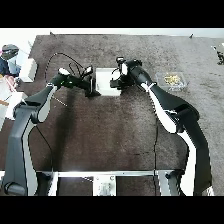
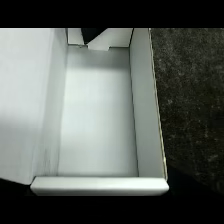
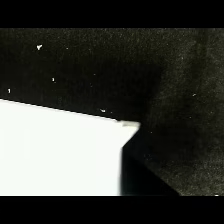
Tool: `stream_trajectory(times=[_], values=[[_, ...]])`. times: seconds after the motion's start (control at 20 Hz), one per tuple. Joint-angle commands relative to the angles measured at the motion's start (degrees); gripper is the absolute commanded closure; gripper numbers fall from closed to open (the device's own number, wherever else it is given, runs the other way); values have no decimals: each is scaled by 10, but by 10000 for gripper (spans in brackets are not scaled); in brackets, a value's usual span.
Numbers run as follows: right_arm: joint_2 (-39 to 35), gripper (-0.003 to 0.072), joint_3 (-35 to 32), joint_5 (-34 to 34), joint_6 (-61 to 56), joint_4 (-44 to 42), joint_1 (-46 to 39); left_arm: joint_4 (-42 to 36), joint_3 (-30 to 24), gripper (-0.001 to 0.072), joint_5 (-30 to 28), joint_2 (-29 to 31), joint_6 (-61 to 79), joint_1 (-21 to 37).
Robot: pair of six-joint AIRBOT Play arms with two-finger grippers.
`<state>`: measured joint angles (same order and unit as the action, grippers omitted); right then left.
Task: Fold the box and place the chain.
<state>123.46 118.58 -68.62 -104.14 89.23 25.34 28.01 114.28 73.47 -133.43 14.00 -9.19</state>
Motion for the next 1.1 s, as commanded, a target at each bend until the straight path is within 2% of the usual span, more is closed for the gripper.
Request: stream_trajectory(times=[0.0, 0.55, 0.85, 1.05], values=[[-3, 459, 0, 1, -20, 2, 0, 0, 0, 228, 0, 0, 0, 1], [-42, 441, 0, -30, -17, 2, -12, 0, 0, 228, 0, 0, 0, 1], [-150, 443, 0, -30, 131, 2, -48, 0, 0, 228, 0, 0, 0, 1], [-216, 464, -12, -29, 209, 12, -138, 0, 0, 228, 0, 0, 0, 1]])
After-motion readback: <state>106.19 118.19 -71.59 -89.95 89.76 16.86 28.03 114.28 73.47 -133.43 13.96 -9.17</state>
